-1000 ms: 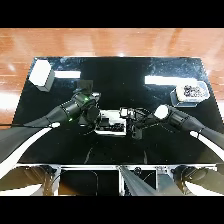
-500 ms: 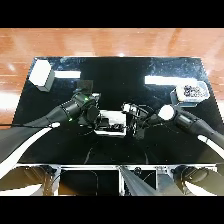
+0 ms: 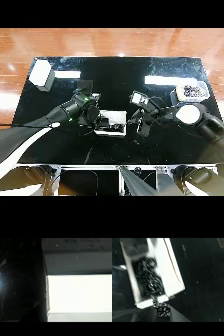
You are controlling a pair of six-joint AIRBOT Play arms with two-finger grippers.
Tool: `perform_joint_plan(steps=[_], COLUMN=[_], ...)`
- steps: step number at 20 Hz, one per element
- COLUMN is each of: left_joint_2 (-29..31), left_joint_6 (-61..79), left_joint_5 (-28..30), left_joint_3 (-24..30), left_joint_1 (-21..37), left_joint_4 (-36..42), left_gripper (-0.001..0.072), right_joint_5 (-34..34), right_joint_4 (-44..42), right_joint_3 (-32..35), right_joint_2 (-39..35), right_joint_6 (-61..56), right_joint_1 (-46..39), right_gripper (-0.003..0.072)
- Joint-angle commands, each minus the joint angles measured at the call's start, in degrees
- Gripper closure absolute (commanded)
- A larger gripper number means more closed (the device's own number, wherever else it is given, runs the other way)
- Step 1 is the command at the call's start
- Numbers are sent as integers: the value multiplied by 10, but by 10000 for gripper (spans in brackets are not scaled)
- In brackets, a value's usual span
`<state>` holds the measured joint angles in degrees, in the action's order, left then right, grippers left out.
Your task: Fold the box and place the chain.
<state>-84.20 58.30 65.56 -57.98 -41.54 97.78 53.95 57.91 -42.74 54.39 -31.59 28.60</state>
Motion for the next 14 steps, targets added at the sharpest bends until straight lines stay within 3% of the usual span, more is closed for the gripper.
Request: perform_joint_plan(steps=[1,7,14], left_joint_2=[0,0,0], left_joint_6=[0,0,0], left_joint_5=[0,0,0], left_joint_3=[-1,-1,-1], left_joint_1=[0,0,0], left_joint_4=[0,0,2], left_gripper=[690,690,690], right_joint_5=[54,38,-75], right_joint_4=[-56,-173,-249], right_joint_3=[-44,-129,-146], right_joint_2=[-16,-16,-16], right_joint_6=[-37,-41,-40], right_joint_1=[0,1,23], right_gripper=[647,647,647])
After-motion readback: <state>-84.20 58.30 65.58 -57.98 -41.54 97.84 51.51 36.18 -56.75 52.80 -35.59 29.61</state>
